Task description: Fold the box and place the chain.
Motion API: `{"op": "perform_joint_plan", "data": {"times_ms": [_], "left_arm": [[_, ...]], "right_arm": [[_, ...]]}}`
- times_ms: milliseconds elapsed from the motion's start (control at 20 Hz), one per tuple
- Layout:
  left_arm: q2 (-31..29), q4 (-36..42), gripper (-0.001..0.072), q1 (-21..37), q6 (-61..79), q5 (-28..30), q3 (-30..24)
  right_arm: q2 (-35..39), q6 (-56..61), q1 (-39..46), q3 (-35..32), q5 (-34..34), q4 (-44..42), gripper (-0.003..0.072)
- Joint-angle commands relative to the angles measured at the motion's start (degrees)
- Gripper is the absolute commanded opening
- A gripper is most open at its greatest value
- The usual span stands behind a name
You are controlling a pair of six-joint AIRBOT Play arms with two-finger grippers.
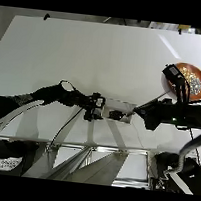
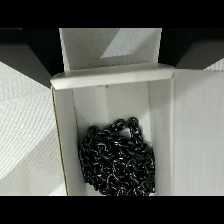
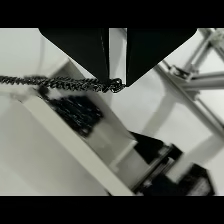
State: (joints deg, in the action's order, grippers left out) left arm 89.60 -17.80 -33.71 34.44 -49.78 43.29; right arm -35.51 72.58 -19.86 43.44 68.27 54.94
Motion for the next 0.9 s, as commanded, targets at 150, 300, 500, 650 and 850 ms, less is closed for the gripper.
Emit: {"op": "perform_joint_plan", "data": {"times_ms": [150, 300, 500, 650, 850], "left_arm": [[0.0, 0.0, 0.0169, 0.0, 0.0, 0.0, 0.0], [0.0, 0.0, 0.0169, 0.0, 0.0, 0.0, 0.0], [0.0, 0.0, 0.0169, 0.0, 0.0, 0.0, 0.0], [0.0, 0.0, 0.0169, 0.0, 0.0, 0.0, 0.0], [0.0, 0.0, 0.0169, 0.0, 0.0, 0.0, 0.0]], "right_arm": [[-0.6, -0.4, -6.7, -1.1, -10.8, -3.8, 0.0013], [-4.0, -0.4, -7.3, -1.5, -10.9, -2.8, 0.0013], [-10.6, -1.0, -7.3, -1.6, -10.9, -1.5, 0.0120], [-11.4, -1.3, -7.3, -1.0, -12.0, -1.2, 0.0260], [-11.3, -2.1, -1.9, 5.1, -12.1, 3.5, 0.0143]]}}
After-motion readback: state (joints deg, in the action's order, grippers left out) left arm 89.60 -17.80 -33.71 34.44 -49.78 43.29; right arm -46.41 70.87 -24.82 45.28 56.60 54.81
